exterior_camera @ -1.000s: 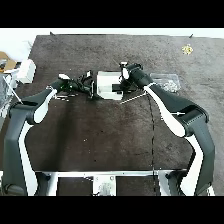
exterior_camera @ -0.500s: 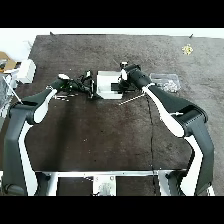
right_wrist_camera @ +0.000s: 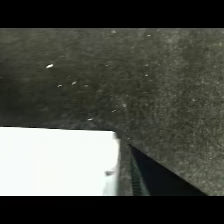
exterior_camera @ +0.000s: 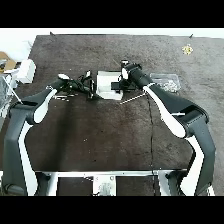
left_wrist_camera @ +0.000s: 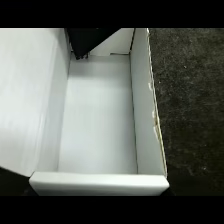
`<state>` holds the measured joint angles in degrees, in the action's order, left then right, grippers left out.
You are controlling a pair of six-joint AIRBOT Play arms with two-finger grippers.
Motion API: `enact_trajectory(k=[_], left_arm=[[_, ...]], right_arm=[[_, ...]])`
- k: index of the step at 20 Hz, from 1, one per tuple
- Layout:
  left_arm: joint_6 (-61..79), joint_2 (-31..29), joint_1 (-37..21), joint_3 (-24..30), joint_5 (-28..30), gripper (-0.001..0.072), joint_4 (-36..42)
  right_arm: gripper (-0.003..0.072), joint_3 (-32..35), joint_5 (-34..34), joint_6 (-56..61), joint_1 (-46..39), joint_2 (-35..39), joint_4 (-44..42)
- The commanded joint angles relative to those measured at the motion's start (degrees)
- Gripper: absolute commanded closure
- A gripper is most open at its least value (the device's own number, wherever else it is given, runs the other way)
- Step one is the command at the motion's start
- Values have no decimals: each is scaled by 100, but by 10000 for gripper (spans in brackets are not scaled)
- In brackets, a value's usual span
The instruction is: Fold the box and place the chain.
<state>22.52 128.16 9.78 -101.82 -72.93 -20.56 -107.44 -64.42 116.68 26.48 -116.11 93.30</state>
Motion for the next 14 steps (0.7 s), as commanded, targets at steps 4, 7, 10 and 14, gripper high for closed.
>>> enact_trajectory(k=[4, 7, 10, 14], left_arm=[[0, 2, -7, -7, 33, 484, 2], [0, 2, -7, -7, 33, 484, 2], [0, 2, -7, -7, 33, 484, 2], [0, 2, -7, -7, 33, 484, 2]], right_arm=[[179, -4, -273, -732, -122, 518, -208], [179, -7, -433, -1589, -297, 916, -199], [295, -7, -289, -2199, -643, 1375, 151], [422, 4, -389, -2446, -1591, 1593, 208]])
